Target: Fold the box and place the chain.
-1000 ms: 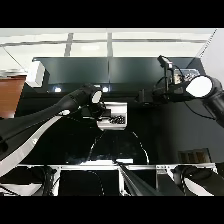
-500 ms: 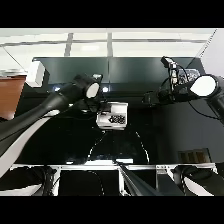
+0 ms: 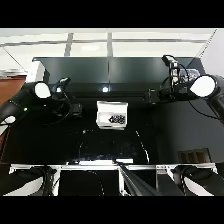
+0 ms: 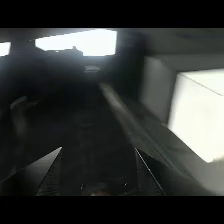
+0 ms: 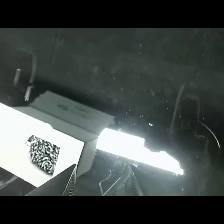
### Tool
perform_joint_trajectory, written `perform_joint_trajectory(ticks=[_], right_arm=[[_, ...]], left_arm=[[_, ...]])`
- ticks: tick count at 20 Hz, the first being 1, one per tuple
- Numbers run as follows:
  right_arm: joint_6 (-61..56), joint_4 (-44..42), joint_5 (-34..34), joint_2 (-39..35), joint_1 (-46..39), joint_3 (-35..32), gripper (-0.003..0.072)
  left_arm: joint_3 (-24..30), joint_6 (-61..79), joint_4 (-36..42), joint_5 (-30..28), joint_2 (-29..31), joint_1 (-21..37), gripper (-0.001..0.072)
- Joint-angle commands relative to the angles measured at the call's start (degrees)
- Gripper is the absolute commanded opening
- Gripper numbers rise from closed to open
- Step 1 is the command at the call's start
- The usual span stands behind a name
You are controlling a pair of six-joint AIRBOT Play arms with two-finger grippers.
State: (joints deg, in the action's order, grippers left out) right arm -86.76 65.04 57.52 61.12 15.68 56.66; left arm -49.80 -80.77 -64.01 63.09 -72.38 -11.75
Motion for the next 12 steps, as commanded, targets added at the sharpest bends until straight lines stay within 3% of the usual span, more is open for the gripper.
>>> perform_joint_trajectory(ticks=[1,2,6,9,12], right_arm=[[0.0,0.2,-1.2,0.0,0.0,0.0,0.0371],[0.0,0.5,-1.2,0.0,0.0,0.0,0.0371],[0.0,1.5,-1.2,0.0,0.0,0.0,0.0371],[0.0,1.5,-1.2,0.0,0.0,0.0,0.0371],[0.0,1.5,-1.2,0.0,0.0,0.0,0.0371]], left_arm=[[3.9,57.2,22.5,2.1,-4.8,8.0,0.0552],[3.9,66.7,22.4,2.5,-5.7,7.7,0.0720],[3.9,93.7,22.8,-0.4,-7.0,4.5,0.0719],[3.9,98.9,22.8,-3.6,-8.7,1.6,0.0719],[3.9,99.1,27.8,-4.3,-10.0,-0.1,0.0718]])
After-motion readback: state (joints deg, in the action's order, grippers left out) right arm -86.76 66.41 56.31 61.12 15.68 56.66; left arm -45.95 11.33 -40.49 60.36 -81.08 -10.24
